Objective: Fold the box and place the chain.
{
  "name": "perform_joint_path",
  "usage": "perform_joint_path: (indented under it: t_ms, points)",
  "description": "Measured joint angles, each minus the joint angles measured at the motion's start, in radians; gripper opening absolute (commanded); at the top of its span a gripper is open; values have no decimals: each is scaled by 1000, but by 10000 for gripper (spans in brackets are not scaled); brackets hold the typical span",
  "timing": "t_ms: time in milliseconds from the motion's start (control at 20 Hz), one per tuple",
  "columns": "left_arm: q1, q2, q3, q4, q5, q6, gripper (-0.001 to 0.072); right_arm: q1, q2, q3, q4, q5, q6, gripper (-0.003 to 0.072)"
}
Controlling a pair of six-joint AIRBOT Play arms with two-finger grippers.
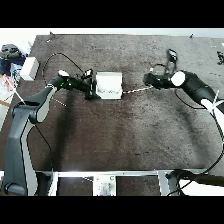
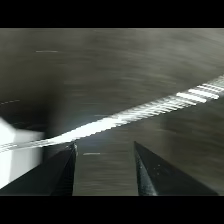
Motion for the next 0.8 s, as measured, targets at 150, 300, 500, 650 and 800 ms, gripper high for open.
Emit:
perform_joint_path:
  t_ms: [150, 300, 500, 650, 800]
  points:
    - [0, 0, 0, 0, 0, 0, 336, -77, -37, -36, -5, -28, 47, 422]
    - [0, 0, 0, 0, 0, 0, 336, -109, -99, -47, 44, -106, 68, 340]
    - [0, 0, 0, 0, 0, 0, 336, -118, -187, -35, 125, -219, 77, 338]
    - [0, 0, 0, 0, 0, 0, 336, -117, -248, 5, 156, -255, 81, 122]
    - [0, 0, 0, 0, 0, 0, 337, -106, -276, 34, 172, -272, 72, 16]
